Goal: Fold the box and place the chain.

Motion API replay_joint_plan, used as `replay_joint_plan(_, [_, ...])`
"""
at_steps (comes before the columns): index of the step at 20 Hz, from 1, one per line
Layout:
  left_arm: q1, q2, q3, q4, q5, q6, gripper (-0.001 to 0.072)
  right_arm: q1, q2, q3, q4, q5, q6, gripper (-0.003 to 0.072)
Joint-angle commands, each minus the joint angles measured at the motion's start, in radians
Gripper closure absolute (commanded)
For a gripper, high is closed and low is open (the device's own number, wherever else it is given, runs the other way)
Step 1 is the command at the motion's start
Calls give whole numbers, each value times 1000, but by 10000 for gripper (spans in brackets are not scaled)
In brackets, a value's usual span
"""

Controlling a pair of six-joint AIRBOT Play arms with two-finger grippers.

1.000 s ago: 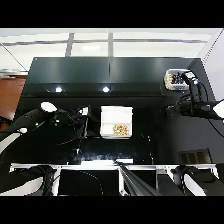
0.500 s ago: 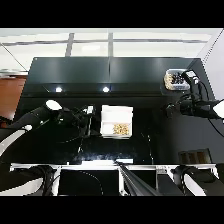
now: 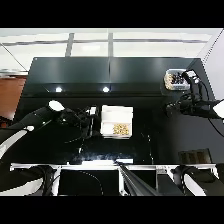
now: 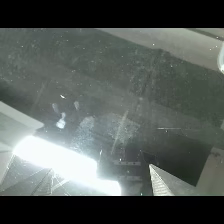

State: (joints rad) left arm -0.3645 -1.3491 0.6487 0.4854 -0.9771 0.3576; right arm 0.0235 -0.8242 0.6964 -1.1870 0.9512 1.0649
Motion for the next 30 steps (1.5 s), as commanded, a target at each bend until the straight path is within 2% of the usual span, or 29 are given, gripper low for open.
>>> replay_joint_plan(1, [-11,0,1,0,24,-21,63,1,1,0,1,-3,0,-11])
replay_joint_plan(2, [-11,0,1,0,24,-21,153,3,0,0,13,-6,0,-11])
replay_joint_plan(3, [-11,0,1,0,24,-21,211,14,1,0,33,-20,0,-28])
replay_joint_plan(4, [-11,0,1,0,24,-21,240,32,0,1,69,-44,2,-29])
replay_joint_plan(7, [-11,0,1,0,24,-21,251,117,-28,30,212,-171,6,-26])
replay_joint_plan(9, [-11,0,1,0,25,-21,251,182,-92,67,302,-238,5,-20])
replay_joint_plan(13, [-11,0,1,0,27,-21,249,296,-252,122,326,-261,-36,-19])
replay_joint_plan(16, [-27,0,1,14,35,-24,248,371,-318,122,314,-220,-80,-20])
replay_joint_plan(21, [-28,0,1,19,35,-26,248,390,-287,126,325,-61,-375,-19])
replay_joint_plan(25, [-28,0,1,19,35,-26,248,390,-261,124,293,72,-396,-20])
replay_joint_plan(30, [-28,0,1,19,36,-26,248,391,-261,100,293,98,-462,-20])
